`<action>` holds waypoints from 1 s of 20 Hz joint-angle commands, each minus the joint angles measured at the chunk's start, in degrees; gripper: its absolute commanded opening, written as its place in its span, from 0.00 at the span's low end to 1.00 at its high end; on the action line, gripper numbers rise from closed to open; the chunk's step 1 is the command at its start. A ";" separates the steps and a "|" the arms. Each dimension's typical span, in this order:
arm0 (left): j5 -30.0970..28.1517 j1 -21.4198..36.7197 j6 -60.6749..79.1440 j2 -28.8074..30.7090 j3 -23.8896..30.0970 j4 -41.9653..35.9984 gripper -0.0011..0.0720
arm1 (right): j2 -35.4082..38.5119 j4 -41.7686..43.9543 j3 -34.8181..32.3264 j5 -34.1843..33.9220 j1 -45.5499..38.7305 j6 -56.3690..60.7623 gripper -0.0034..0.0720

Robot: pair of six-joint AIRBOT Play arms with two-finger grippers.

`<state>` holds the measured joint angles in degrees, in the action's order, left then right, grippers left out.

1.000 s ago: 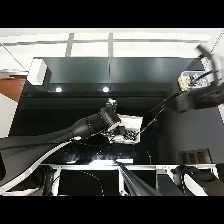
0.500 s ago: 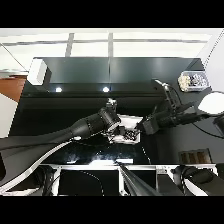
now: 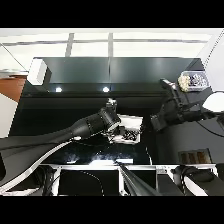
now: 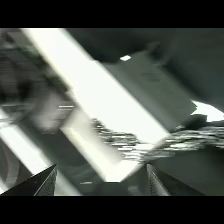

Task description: Fold the box and place the chain.

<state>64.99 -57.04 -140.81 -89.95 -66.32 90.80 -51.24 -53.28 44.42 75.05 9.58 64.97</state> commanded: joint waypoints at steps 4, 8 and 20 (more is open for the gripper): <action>0.02 0.04 0.02 -0.04 0.00 0.00 0.06 | -0.02 -7.02 -9.79 -20.87 -8.33 -27.41 0.88; 0.22 0.02 0.00 -0.04 0.00 0.00 0.06 | -0.44 -4.63 -18.05 -26.84 -5.97 -49.27 1.00; 0.17 0.04 0.00 -0.04 0.00 0.02 0.06 | -8.96 1.20 -20.00 -30.45 4.46 -68.81 0.99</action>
<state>65.14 -57.04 -140.84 -89.95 -66.32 90.80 -58.35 -52.45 24.58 46.83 12.80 1.76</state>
